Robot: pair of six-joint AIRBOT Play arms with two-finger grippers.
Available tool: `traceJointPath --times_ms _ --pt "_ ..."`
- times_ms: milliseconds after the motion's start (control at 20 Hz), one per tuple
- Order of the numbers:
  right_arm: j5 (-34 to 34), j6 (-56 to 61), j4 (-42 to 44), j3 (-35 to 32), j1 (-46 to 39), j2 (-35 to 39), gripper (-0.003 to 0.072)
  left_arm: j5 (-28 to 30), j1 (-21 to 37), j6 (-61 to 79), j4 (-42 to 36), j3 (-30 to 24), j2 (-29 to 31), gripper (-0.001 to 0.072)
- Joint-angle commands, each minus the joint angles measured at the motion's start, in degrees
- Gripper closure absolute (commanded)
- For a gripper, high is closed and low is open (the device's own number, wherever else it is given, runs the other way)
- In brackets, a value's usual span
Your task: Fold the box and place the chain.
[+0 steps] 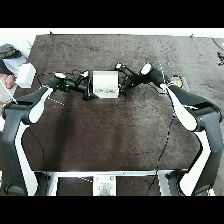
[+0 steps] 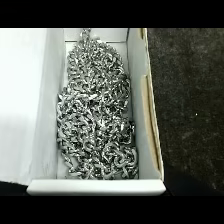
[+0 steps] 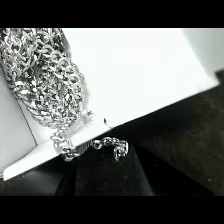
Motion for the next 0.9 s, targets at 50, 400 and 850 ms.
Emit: traceJointPath --times_ms 50,400,850 --pt "0.2 -1.3 1.0 0.0 0.7 -1.4 0.0316 0.0 0.0 0.0 0.0 0.0 0.0 0.0427" --pt "4.1 -0.2 -3.2 0.0 0.3 2.4 0.0689 0.0 0.0 0.0 0.0 0.0 0.0 0.0427" --pt "3.5 -0.2 2.6 0.0 2.8 13.0 0.0699 0.0 0.0 0.0 0.0 0.0 0.0 0.0427"
